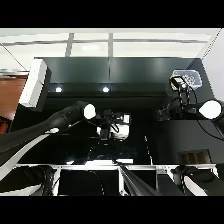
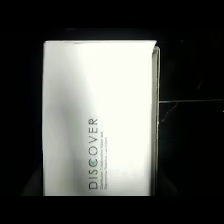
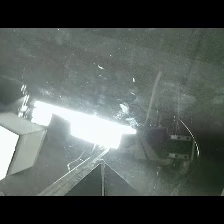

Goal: Fold the box and place the chain.

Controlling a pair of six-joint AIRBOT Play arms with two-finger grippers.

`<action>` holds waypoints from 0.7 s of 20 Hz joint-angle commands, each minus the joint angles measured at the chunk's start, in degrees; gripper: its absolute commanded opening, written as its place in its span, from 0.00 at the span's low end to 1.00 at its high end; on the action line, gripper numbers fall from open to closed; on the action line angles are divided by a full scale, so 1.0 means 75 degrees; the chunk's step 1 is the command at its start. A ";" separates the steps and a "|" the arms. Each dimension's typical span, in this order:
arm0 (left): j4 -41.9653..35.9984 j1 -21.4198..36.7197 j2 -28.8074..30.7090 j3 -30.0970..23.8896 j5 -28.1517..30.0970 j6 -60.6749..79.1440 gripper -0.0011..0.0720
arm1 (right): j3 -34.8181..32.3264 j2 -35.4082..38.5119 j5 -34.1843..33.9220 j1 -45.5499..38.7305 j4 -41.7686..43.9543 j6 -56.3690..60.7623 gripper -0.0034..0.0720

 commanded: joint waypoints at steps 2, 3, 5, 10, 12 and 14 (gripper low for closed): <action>0.1268 -0.0204 0.0242 0.0023 0.0195 -0.1775 0.39 | -0.0003 0.0009 0.0017 0.0000 0.0000 0.0020 0.06; 0.1469 -0.0085 0.0452 0.0023 -0.0015 -0.2279 0.39 | -0.0003 0.0009 0.0017 0.0000 0.0000 0.0020 0.06; 0.2046 0.0396 0.0965 -0.0020 -0.0697 -0.3436 0.39 | -0.0003 0.0009 0.0020 0.0000 0.0000 0.0020 0.06; 0.3695 0.3197 0.2349 -0.0723 -0.2465 -0.6779 0.39 | -0.0003 0.0009 0.0000 0.0000 0.0000 0.0017 0.06; 0.3756 0.4893 0.2841 -0.1163 -0.3002 -0.7533 0.39 | -0.0003 0.0009 -0.0015 0.0000 0.0000 0.0017 0.06; 0.3727 0.6674 0.3121 -0.1550 -0.3319 -0.7717 0.39 | -0.0003 0.0009 -0.0023 0.0000 0.0000 0.0017 0.06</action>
